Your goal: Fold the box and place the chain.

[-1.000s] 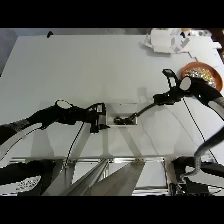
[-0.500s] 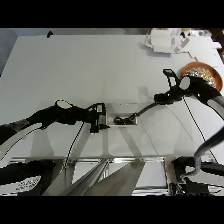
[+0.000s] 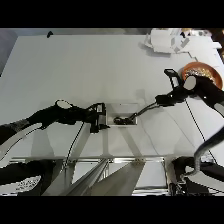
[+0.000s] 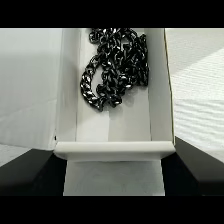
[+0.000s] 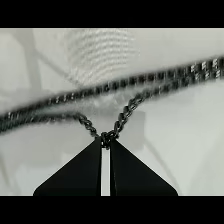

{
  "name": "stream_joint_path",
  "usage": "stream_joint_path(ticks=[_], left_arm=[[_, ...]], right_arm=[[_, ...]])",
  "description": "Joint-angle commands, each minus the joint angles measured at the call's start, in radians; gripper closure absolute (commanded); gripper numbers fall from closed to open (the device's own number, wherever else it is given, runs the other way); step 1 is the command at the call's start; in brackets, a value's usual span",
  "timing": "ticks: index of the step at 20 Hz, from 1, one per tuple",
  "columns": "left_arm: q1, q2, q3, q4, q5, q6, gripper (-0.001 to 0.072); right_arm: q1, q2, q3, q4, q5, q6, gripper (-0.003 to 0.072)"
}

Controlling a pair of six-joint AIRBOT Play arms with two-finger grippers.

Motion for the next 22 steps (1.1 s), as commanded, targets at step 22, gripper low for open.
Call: stream_joint_path(ticks=[22], left_arm=[[0.000,0.000,0.000,0.000,0.000,0.000,0.0501]], right_arm=[[0.302,0.550,0.001,0.656,0.004,-0.320,0.0673]])
